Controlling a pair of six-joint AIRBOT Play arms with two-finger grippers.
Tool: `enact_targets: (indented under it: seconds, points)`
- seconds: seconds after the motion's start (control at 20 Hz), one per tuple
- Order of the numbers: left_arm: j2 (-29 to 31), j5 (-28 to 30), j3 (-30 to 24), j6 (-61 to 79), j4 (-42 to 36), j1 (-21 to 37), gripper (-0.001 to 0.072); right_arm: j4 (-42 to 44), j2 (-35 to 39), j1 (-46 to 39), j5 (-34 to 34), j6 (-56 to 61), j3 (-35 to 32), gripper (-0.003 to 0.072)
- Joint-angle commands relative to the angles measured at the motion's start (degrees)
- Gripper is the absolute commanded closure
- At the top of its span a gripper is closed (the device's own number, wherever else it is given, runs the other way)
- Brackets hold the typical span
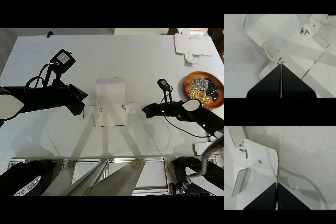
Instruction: Fold the box and place the chain.
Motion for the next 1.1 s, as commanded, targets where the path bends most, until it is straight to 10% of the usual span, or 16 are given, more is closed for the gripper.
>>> enact_targets:
  seconds: [0.0,1.05]
  points:
    - [0.02,0.00,-0.02,0.00,0.00,-0.02,0.0701,0.20,0.02,0.17,1.01,-0.02,-0.07,0.0677]
    - [-0.02,-0.09,-0.02,-0.39,-10.80,-0.02,0.0700,0.20,0.02,0.17,1.11,-0.02,-0.07,0.0677]
